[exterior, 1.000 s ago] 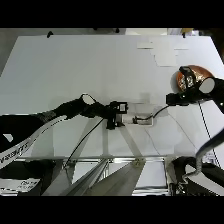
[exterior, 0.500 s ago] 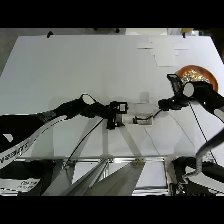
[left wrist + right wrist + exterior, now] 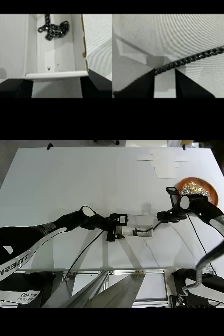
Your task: Fold the box and place the chain.
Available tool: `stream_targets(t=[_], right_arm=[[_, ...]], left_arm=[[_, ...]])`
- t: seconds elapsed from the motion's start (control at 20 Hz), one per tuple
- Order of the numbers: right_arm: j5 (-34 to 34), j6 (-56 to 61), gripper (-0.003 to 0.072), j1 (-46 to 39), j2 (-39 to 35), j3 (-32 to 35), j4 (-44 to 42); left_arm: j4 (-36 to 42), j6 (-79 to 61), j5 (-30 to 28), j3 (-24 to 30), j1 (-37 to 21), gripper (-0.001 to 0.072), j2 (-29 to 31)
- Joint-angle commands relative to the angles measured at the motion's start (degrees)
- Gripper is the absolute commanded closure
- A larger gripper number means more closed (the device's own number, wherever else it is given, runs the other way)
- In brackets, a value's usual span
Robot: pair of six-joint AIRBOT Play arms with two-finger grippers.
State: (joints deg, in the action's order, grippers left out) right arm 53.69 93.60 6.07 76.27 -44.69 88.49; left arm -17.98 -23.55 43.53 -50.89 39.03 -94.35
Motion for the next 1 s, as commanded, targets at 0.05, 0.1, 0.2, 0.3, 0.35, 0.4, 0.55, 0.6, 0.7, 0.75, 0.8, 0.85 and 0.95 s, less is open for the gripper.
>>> stream_targets(t=[0.05, 0.1, 0.2, 0.3, 0.35, 0.4, 0.55, 0.6, 0.7, 0.75, 0.8, 0.85, 0.95], right_arm=[[2.08, 0.59, 0.0541, 0.07, 1.11, 0.07, -0.13], [3.15, -0.13, 0.0629, 0.07, 1.09, 0.07, -0.11], [5.64, -1.29, 0.0665, 0.07, 0.61, 0.07, 0.07], [7.39, -2.49, 0.0665, 0.07, -1.81, 0.07, 0.24], [8.09, -2.62, 0.0665, 0.07, -3.82, 0.07, 0.26], [8.72, -2.62, 0.0665, 0.07, -6.40, 0.07, 0.24], [13.14, -4.11, 0.0665, 0.07, -15.30, 0.07, -0.55], [14.88, -4.15, 0.0665, 0.07, -18.73, 0.07, -0.94], [18.08, -5.90, 0.0665, 0.07, -25.46, 0.07, -3.32], [19.41, -6.67, 0.0665, 0.07, -28.55, 0.07, -5.49], [20.63, -7.28, 0.0665, 0.07, -31.74, 0.07, -8.46], [21.40, -8.02, 0.0665, 0.07, -34.34, 0.07, -11.41], [21.70, -8.87, 0.0665, 0.07, -38.86, 0.07, -18.45]], left_arm=[[-0.02, -0.02, 0.00, 0.00, 0.00, 0.0503, 0.00], [-0.02, -0.02, 0.00, 0.00, 0.00, 0.0503, 0.00], [-0.02, -0.02, -0.02, 0.00, 0.00, 0.0503, 0.02], [-0.02, -0.02, 0.00, 0.00, 0.00, 0.0503, 0.02], [0.00, -0.02, -0.02, 0.00, 0.00, 0.0503, 0.00], [-0.02, -0.02, 0.00, 0.00, 0.00, 0.0503, 0.00], [-0.02, -0.02, 0.00, 0.00, 0.00, 0.0503, 0.02], [0.00, -0.02, 0.00, 0.00, 0.00, 0.0503, 0.02], [0.00, -0.02, 0.00, 0.00, 0.00, 0.0503, 0.00], [-0.02, -0.02, -0.02, 0.00, 0.00, 0.0503, 0.00], [-0.02, -0.02, 0.00, 0.00, 0.00, 0.0503, 0.02], [-0.02, -0.02, 0.00, 0.00, 0.00, 0.0503, 0.02], [-0.02, -0.02, -0.02, 0.00, 0.00, 0.0503, 0.00]])
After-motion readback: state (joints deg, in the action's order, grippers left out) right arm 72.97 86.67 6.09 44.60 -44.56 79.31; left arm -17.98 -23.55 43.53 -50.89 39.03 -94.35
